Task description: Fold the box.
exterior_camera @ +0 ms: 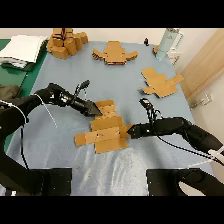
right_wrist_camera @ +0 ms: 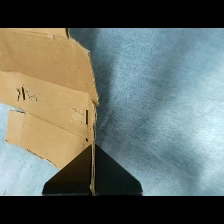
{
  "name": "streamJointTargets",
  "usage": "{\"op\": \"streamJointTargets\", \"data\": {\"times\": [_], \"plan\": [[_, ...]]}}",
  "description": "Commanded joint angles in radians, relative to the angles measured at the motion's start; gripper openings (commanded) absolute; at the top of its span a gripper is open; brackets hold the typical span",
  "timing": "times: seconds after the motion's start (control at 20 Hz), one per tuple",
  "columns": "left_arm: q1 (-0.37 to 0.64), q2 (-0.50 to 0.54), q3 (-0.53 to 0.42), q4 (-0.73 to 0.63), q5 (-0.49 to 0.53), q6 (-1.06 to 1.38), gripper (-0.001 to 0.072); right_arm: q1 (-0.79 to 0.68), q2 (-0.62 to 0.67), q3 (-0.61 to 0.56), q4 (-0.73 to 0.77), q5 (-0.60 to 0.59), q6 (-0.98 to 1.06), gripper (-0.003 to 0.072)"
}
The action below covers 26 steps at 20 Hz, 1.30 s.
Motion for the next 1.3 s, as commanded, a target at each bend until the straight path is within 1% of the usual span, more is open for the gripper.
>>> {"op": "streamJointTargets", "data": {"times": [0.0,0.2,0.25,0.35,0.45,0.55,0.6,0.7,0.75,0.9,1.0,1.05,1.15,1.2,1.25], "plan": [[-0.019,-0.009,0.007,0.010,-0.007,0.032,0.0289,0.001,0.001,-0.001,-0.004,0.001,0.000,0.0004],[-0.048,-0.009,0.007,0.013,0.006,0.063,0.0272,0.001,0.001,-0.001,-0.004,0.000,0.000,0.0003],[-0.048,-0.009,0.007,0.013,0.012,0.068,0.0111,0.001,0.001,-0.001,-0.004,0.000,0.000,0.0004],[-0.048,-0.009,0.007,0.012,0.019,0.071,0.0103,0.001,0.001,-0.001,-0.005,0.000,0.000,0.0004],[-0.047,-0.009,0.007,0.011,0.018,0.079,0.0012,0.001,0.001,-0.001,-0.006,0.000,0.000,0.0004],[-0.047,-0.009,0.007,0.011,0.018,0.084,0.0012,0.001,0.001,-0.001,-0.011,0.001,0.000,0.0006],[-0.048,-0.009,0.007,0.006,0.017,0.072,0.0012,0.001,0.001,-0.001,-0.011,0.001,0.000,0.0033],[-0.049,-0.009,0.007,-0.007,0.030,0.043,0.0012,0.001,0.001,-0.001,-0.014,0.006,0.000,0.0187],[-0.049,-0.009,0.008,-0.018,0.049,0.054,0.0012,0.000,0.002,0.000,-0.032,0.010,0.002,0.0239],[-0.056,0.006,0.020,-0.020,0.064,0.179,0.0009,-0.043,0.002,0.029,-0.174,0.026,0.122,0.0239],[-0.084,0.053,0.003,-0.014,0.071,0.235,0.0007,-0.121,0.002,0.081,-0.270,0.028,0.234,0.0240],[-0.102,0.087,-0.016,-0.010,0.092,0.270,0.0007,-0.160,0.002,0.108,-0.292,0.027,0.272,0.0240],[-0.157,0.177,-0.074,-0.031,0.220,0.389,0.0007,-0.239,0.002,0.150,-0.299,0.028,0.292,0.0239],[-0.185,0.209,-0.097,-0.024,0.257,0.447,0.0007,-0.267,0.002,0.163,-0.295,0.028,0.298,0.0238],[-0.216,0.226,-0.114,-0.015,0.269,0.483,0.0008,-0.283,0.002,0.168,-0.290,0.029,0.307,0.0225]]}}
